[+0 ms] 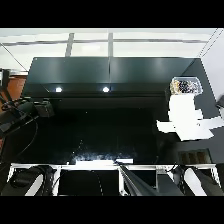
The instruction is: Fold the box and place the chain.
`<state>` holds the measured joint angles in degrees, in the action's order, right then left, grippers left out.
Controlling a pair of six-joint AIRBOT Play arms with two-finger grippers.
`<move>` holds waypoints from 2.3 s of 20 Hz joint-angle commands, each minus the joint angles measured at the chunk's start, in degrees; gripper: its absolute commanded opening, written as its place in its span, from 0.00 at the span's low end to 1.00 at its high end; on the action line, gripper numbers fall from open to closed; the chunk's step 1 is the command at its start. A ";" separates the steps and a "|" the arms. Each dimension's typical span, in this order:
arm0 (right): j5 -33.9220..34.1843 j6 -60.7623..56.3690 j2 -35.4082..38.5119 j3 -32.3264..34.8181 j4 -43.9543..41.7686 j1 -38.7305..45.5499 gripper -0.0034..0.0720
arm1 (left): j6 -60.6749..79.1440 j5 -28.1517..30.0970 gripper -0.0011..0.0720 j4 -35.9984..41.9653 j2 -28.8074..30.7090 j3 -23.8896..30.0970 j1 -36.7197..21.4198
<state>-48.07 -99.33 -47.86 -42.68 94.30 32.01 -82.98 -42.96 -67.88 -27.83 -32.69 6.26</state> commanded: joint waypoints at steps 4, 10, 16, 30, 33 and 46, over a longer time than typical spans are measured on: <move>-7.04 23.85 -11.82 -2.16 -22.60 28.17 0.98 | 0.02 -1.25 0.99 1.31 -1.81 0.00 0.04; -22.93 47.01 -31.30 -15.10 -34.77 31.08 0.97 | 0.04 -1.81 0.99 1.29 -1.84 0.00 0.04; -27.02 50.97 -41.07 -19.69 -41.55 30.47 0.76 | 0.02 -3.21 0.99 1.33 -1.84 0.00 0.04; -43.82 53.81 -39.60 -18.10 -44.74 25.11 0.07 | 0.02 -3.48 0.99 1.40 -1.84 0.00 0.04; -41.31 48.48 -33.75 -12.63 -50.16 19.30 0.08 | 0.02 -3.96 0.95 6.23 -1.84 0.00 0.24; 0.52 28.37 11.61 17.92 -72.43 -27.93 0.08 | 0.07 -7.30 0.96 13.07 -11.28 0.13 5.62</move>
<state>-62.15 -65.89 -46.92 -29.36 26.96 17.17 -82.98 -49.28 -57.58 -34.85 -32.53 11.33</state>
